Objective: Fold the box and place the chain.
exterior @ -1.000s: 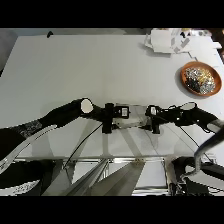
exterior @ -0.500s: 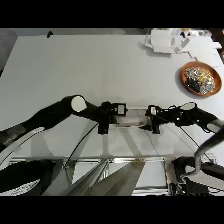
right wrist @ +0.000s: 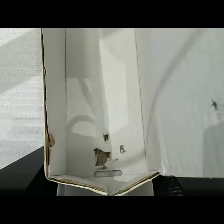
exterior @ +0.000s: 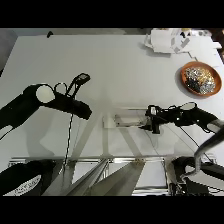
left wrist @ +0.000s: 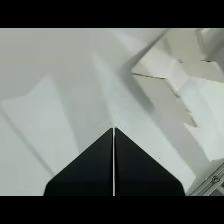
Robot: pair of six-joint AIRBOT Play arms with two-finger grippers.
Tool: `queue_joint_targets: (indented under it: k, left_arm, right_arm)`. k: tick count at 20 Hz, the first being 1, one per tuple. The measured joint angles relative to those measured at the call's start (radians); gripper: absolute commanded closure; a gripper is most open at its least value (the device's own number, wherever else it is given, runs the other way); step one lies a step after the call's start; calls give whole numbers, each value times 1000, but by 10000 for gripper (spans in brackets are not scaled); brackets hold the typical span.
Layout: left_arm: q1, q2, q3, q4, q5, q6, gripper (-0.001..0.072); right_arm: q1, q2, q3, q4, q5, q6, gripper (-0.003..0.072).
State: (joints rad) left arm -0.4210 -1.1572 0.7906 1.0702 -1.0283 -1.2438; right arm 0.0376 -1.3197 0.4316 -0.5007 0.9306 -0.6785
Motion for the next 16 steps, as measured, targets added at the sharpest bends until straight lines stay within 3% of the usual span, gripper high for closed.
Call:
queue_joint_targets:
  k: [8, 16]
  left_arm:
    - [-39, -233, -27, -193, 74, -115, 705]
    - [-113, -278, -28, -315, 144, -125, 705]
  right_arm:
    - [0, 0, 0, 0, 0, 0, 222]
    - [0, 0, 0, 0, 0, 0, 222]
